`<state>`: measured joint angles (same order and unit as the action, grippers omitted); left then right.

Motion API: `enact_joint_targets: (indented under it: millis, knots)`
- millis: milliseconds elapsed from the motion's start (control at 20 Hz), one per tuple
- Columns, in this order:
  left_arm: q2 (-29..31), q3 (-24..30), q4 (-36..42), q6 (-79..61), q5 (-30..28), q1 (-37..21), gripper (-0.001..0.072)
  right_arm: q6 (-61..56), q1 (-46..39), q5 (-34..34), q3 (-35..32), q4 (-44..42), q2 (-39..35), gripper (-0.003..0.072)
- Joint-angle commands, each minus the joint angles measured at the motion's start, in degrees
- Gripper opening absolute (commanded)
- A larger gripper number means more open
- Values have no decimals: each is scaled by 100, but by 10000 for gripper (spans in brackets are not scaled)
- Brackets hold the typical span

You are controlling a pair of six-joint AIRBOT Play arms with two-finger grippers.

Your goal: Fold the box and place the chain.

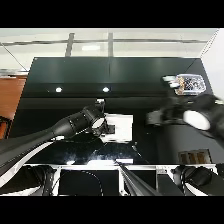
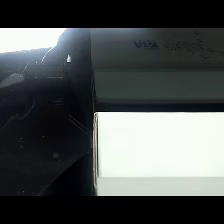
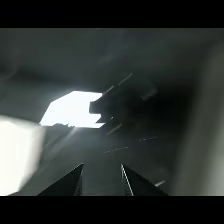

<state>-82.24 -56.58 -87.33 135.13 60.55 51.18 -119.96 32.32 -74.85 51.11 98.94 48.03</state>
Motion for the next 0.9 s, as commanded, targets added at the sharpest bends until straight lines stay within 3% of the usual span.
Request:
enact_joint_targets:
  millis: [0,100,250,400,450,500,550,650,750,850]
  knots:
    - [4,-4,0,-7,0,2,30,66,-1106,-7,-509,2441,-708,284]
    - [4,-4,-2,-7,-4,0,30,63,-2181,1213,-1060,2490,-686,285]
    - [4,-4,0,-9,-2,0,31,-190,-3694,3143,-1543,1764,-293,285]
    - [4,-4,39,-7,0,2,30,321,-4682,4266,-1202,-334,704,287]
    - [4,-4,83,-7,-2,0,31,717,-4798,4288,-868,-802,1132,295]
    - [4,-4,87,-7,-11,0,31,975,-4852,4157,-385,-1099,1646,498]
    - [4,-4,85,-7,-13,0,31,1320,-4874,3807,175,-1373,2164,625]
    - [4,-4,85,-9,-9,-11,30,1991,-4874,2634,1554,-2048,3292,625]
    - [4,-4,85,-9,-4,-11,30,1596,-4872,1467,3008,-2562,4334,623]
    - [4,-4,83,-7,-7,-13,31,1126,-4874,828,4046,-2782,5007,623]
